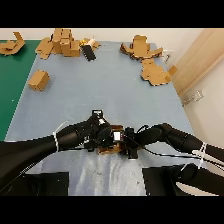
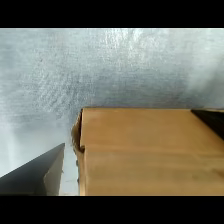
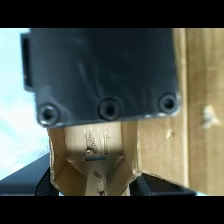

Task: Fold the box.

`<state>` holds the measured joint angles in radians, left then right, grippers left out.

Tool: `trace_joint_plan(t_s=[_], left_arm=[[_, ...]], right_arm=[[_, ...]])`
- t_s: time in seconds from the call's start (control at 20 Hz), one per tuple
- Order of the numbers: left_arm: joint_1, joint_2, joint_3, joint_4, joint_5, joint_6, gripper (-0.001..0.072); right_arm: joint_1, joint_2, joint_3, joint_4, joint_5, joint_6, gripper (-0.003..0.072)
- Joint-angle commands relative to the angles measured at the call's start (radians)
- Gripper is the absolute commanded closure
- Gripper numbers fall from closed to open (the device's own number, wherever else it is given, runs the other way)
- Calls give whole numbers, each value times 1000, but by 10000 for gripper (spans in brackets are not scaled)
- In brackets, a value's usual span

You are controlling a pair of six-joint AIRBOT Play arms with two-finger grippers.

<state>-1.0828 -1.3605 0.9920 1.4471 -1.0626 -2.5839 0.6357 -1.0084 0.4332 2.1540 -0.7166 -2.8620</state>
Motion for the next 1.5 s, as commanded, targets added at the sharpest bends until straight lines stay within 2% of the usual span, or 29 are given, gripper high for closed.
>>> trace_joint_plan(t_s=[0.0,0.35,0.6,0.65,0.7,0.75,0.85,0.9,0.95,1.05,1.1,1.2,1.3,1.35,1.45], left_arm=[[0,38,4,25,-32,2,152],[4,148,4,108,-214,2,152],[19,217,4,112,-243,8,153],[19,228,4,131,-267,21,238],[19,235,4,153,-314,46,524],[19,238,4,177,-368,68,694],[19,241,-6,256,-442,109,699],[24,251,-27,267,-417,169,701],[47,277,-69,233,-339,261,701],[148,362,-190,31,-126,537,701],[221,414,-262,-123,-34,756,700],[381,489,-375,-324,25,1178,699],[507,501,-426,-330,61,1377,699],[549,497,-441,-331,132,1395,699],[568,476,-447,-316,288,1512,698]], right_arm=[[0,0,0,0,0,0,218],[0,0,0,0,0,0,218],[0,0,0,0,0,0,217],[0,0,0,0,0,0,217],[0,0,0,0,0,0,218],[0,0,0,0,0,0,217],[0,0,0,0,0,0,217],[0,0,0,0,0,0,217],[0,0,0,0,0,0,218],[0,0,0,0,0,0,217],[0,0,0,0,0,0,218],[0,0,0,0,0,0,218],[0,0,0,0,0,0,218],[0,0,0,0,0,0,217],[0,0,0,0,0,0,218]])
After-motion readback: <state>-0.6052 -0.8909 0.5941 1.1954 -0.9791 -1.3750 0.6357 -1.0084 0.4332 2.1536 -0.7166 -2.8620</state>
